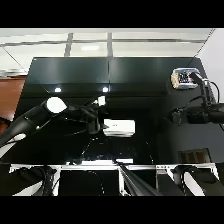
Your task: Fold the box and place the chain.
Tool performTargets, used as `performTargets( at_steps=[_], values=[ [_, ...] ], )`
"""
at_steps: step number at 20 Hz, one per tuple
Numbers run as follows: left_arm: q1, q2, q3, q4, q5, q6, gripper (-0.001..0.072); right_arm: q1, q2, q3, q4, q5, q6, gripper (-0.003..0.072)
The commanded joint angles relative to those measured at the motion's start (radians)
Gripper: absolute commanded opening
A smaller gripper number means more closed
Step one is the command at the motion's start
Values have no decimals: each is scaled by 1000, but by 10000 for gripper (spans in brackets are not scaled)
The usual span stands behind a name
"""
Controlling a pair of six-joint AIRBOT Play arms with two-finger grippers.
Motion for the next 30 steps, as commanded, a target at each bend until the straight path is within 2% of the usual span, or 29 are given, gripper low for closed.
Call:
performTargets(
  at_steps=[1, 3, 7, 22, 24, 28, 30],
  values=[
    [-63, -109, 108, -11, -19, -103, 708, -13, 23, -18, -4, -68, 4, 8],
    [-86, -175, 160, -6, -52, -123, 708, -13, 23, -40, -5, -69, 4, 9],
    [-95, -227, 169, 1, -76, -141, 708, -13, 23, -75, -10, -64, -5, 9],
    [-137, -228, 169, 84, -89, -69, 708, -13, 23, -83, -29, -104, -6, 9],
    [-146, -228, 169, 85, -63, -34, 709, -13, 23, -83, -30, -109, -6, 9],
    [-182, -253, 169, 84, 55, -35, 708, -13, 23, -83, -29, -122, -6, 9],
    [-198, -275, 169, 84, 66, -35, 708, -13, 23, -83, -30, -121, -5, 9]
  ],
)
